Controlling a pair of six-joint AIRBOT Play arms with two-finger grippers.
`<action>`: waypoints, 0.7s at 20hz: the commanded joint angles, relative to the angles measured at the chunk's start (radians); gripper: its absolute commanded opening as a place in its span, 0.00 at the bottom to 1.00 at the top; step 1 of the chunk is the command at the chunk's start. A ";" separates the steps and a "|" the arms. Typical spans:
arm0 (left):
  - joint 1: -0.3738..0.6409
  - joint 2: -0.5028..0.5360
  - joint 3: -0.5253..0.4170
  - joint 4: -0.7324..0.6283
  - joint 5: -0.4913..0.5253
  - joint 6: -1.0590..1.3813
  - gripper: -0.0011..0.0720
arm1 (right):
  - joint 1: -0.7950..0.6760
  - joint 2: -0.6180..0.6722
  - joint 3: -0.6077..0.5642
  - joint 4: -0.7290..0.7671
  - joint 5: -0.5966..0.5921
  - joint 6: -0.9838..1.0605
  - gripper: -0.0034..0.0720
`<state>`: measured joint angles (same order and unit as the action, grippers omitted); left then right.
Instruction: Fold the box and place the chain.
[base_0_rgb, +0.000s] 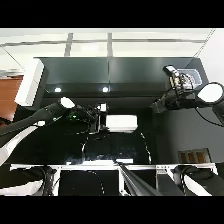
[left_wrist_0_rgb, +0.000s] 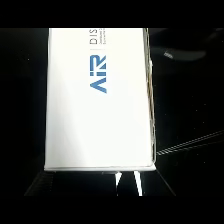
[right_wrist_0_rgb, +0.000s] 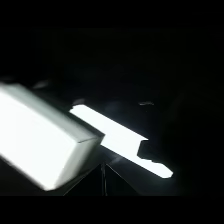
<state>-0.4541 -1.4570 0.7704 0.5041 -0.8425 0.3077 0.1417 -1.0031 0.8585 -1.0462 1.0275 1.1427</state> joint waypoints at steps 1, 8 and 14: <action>-0.001 -0.001 0.000 0.000 -0.003 0.000 0.41 | -0.011 0.019 0.006 -0.125 -0.034 0.059 0.06; 0.003 0.052 0.001 0.005 -0.042 -0.014 0.99 | -0.011 0.019 0.006 -0.126 -0.026 0.077 0.06; 0.046 0.222 0.009 0.076 -0.119 -0.242 0.99 | -0.137 0.030 0.015 -0.290 0.077 0.193 0.06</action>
<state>-0.4217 -1.3052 0.7734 0.5480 -0.9291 0.1947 0.0723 -0.9768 0.8715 -1.2724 1.0523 1.2762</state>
